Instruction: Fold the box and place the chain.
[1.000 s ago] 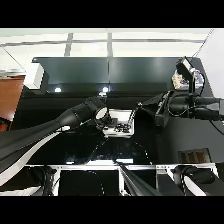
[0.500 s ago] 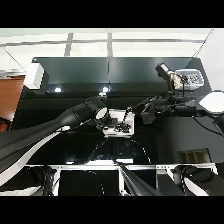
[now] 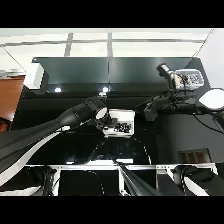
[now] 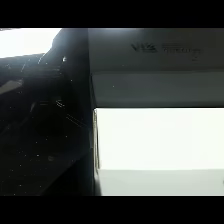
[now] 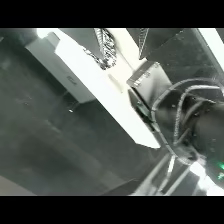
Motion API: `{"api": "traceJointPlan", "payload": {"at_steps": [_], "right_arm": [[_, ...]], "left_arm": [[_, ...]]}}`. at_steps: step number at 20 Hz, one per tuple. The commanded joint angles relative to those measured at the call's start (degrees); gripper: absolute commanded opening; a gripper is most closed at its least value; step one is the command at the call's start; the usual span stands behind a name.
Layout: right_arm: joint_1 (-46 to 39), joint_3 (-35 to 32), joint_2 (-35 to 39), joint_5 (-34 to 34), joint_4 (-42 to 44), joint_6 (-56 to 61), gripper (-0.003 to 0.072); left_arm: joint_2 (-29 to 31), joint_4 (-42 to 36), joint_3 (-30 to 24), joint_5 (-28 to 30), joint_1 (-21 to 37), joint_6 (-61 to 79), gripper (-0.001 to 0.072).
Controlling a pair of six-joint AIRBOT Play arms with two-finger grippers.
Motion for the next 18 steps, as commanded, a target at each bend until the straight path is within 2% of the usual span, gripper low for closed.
{"api": "traceJointPlan", "payload": {"at_steps": [1,4,8,9,10,11,12,15,18], "right_arm": [[-6.5,0.0,0.5,4.6,-1.4,0.0,0.0267],[-9.8,0.0,0.5,7.4,-0.5,0.4,0.0267],[-10.2,0.0,0.5,10.6,-1.0,0.2,0.0266],[-10.2,0.0,0.5,11.0,-1.4,0.2,0.0267],[-10.2,0.0,0.5,11.0,-1.7,0.2,0.0266],[-10.2,0.0,0.5,10.8,-1.9,0.2,0.0267],[-10.2,0.0,0.5,10.2,-2.1,0.2,0.0267],[-10.2,0.0,0.5,9.9,-2.1,0.2,0.0267],[-10.2,0.0,0.5,9.2,-3.8,0.2,0.0266]], "left_arm": [[0.0,0.0,0.0,0.0,0.0,0.0,0.0028],[0.0,-0.5,0.0,-1.2,0.0,0.0,0.0030],[0.1,-0.2,0.5,-1.4,0.1,-1.1,0.0030],[0.2,-0.2,1.0,-1.5,0.1,-1.9,0.0108],[0.5,0.0,1.4,-1.0,0.0,-3.7,0.0383],[1.1,-0.1,1.9,-0.5,0.0,-4.7,0.0607],[2.1,0.2,2.2,-0.5,0.0,-4.3,0.0639],[7.6,0.9,1.9,-2.1,0.0,5.8,0.0635],[14.5,7.0,-1.3,-7.0,1.9,11.8,0.0635]]}}
